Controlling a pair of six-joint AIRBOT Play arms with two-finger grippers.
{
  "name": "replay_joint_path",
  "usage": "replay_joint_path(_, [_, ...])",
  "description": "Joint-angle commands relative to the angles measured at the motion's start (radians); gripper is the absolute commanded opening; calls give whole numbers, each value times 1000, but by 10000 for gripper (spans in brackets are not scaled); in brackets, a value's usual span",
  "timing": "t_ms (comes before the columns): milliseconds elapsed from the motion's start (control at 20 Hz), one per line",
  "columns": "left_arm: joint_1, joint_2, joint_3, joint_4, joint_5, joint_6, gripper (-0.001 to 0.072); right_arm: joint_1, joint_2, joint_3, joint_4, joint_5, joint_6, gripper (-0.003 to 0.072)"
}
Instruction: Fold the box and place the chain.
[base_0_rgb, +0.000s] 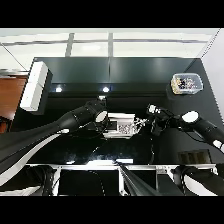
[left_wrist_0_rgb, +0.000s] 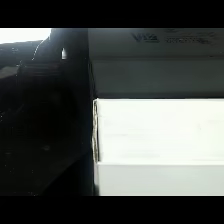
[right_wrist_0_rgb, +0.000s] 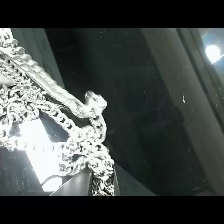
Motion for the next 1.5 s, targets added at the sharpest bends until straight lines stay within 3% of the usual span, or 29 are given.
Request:
replay_joint_path(0, [0,0,0,0,0,0,31,1,30,0,1,29,85,12])
replay_joint_path(200, [0,0,0,0,0,0,31,1,137,1,-30,52,325,11])
replay_joint_path(350, [0,0,0,0,0,0,31,1,224,40,-95,243,509,11])
replay_joint_path(650, [0,0,0,0,0,0,31,1,350,209,-90,554,832,11])
replay_joint_path(900, [0,0,0,0,0,0,31,1,360,375,75,755,942,11])
replay_joint_path(1200, [0,0,0,0,0,0,31,1,360,511,331,789,953,11])
replay_joint_path(1450, [0,0,0,0,0,0,31,2,353,538,377,768,988,11])
